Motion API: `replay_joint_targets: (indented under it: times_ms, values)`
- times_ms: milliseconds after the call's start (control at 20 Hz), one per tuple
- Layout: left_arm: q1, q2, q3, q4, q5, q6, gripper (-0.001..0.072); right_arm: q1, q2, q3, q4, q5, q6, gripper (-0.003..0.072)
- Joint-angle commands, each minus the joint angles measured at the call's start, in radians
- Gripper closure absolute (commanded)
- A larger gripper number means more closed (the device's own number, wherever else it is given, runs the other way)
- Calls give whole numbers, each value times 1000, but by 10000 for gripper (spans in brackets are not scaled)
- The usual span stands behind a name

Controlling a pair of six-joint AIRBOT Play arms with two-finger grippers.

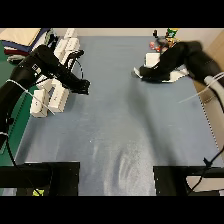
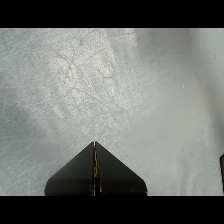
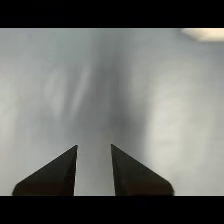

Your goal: Fold the box.

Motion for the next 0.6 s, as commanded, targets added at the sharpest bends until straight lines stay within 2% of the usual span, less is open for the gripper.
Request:
replay_joint_targets:
  times_ms: [0, 50, 250, 450, 550]
  values:
    - [0, -1, 1, 0, 0, 0, 695, -290, -132, 269, -25, -89, -84, 313]
    - [0, -1, 1, 0, 0, 0, 696, -362, -185, 335, -12, -80, -114, 255]
    - [0, -1, 1, 0, 0, 0, 696, -575, -393, 497, 143, 13, -196, 255]
    - [0, -1, 1, 0, 0, 0, 696, -663, -539, 550, 320, 117, -314, 255]
    - [0, -1, 1, 0, 0, 0, 696, -671, -589, 550, 342, 163, -363, 255]
